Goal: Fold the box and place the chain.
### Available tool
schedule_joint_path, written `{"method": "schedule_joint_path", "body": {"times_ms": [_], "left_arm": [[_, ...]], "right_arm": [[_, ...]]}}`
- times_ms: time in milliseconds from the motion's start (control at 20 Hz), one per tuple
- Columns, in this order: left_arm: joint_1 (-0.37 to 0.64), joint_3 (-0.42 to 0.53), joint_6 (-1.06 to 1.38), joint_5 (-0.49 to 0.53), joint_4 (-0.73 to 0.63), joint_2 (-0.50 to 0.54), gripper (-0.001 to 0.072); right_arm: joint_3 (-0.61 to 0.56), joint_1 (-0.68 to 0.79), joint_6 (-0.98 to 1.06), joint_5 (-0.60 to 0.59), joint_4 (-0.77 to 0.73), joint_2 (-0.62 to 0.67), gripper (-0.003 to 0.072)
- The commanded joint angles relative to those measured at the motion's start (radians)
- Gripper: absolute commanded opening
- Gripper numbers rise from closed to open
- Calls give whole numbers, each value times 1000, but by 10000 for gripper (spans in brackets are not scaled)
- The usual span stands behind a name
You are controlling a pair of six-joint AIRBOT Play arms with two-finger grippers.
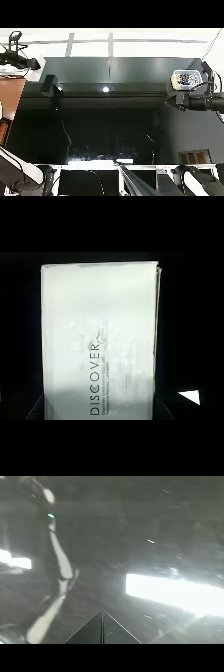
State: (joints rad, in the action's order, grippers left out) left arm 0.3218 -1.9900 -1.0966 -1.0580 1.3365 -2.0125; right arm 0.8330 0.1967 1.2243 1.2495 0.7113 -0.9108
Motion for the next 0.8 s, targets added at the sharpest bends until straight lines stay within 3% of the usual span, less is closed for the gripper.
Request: {"method": "schedule_joint_path", "body": {"times_ms": [0, 150, 200, 250, 400, 550, 600, 650, 700, 750], "left_arm": [[32, -72, -11, 8, 38, -81, 276], [8, -71, -11, -2, 55, -111, 280], [1, -67, -11, 4, 63, -111, 372], [-7, -67, -15, 6, 90, -109, 700], [-39, -106, -209, 27, 158, -55, 717], [-82, -129, -213, 95, 239, 71, 712], [-91, -128, -227, 92, 246, 120, 682], [-95, -123, -274, 41, 187, 167, 509], [-96, -102, -264, -43, 87, 208, 261], [-95, -58, -247, -135, -19, 251, 65]], "right_arm": [[0, 0, 25, -29, -41, 0, 14], [0, 0, 26, -53, -42, 0, 15], [0, 0, 26, -43, -42, 0, 15], [0, 0, 26, -27, -42, 0, 14], [0, 0, 21, -20, -42, 0, 15], [5, 1, 8, -10, -45, 0, 15], [13, 1, 1, 19, -40, 0, 15], [29, 1, -22, 47, -18, 0, 15], [53, 1, -40, 76, 28, 1, 14], [84, 1, -43, 82, 105, 5, 14]]}}
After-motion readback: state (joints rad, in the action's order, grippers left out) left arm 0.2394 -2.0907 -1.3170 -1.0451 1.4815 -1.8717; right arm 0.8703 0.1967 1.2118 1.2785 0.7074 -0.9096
